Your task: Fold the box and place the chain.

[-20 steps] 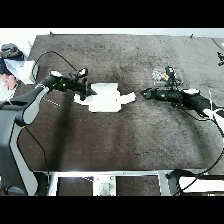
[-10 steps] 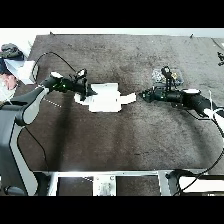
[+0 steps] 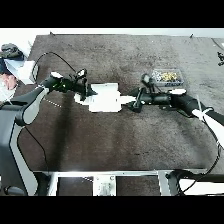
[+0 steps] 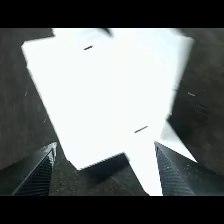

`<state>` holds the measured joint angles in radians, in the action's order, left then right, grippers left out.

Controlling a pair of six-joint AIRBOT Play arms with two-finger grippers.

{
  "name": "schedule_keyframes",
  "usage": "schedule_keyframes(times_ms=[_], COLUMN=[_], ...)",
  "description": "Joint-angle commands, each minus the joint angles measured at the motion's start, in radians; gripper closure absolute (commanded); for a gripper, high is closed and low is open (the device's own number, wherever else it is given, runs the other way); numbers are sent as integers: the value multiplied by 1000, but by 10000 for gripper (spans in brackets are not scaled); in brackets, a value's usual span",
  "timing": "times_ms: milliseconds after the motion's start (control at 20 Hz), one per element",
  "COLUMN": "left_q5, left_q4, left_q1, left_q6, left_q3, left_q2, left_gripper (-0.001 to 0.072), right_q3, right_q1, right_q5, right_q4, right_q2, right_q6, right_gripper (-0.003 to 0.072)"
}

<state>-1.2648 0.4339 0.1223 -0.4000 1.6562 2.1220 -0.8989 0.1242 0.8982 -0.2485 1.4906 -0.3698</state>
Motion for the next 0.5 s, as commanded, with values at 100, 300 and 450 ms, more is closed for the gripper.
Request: schedule_keyframes(times_ms=[100,300,450], left_q5=[1,1,0], left_q4=[0,0,0], left_q1=[0,0,0], left_q6=[0,0,0], left_q3=[0,0,0], left_q2=[0,0,0], left_gripper=[699,699,700], right_q3=[-1,-1,-5], right_q1=[167,211,239], right_q5=[-239,-265,-309], right_q4=[-205,-233,-261], right_q2=[0,39,62], right_q6=[-55,-53,-44], right_gripper=[-21,20,19])
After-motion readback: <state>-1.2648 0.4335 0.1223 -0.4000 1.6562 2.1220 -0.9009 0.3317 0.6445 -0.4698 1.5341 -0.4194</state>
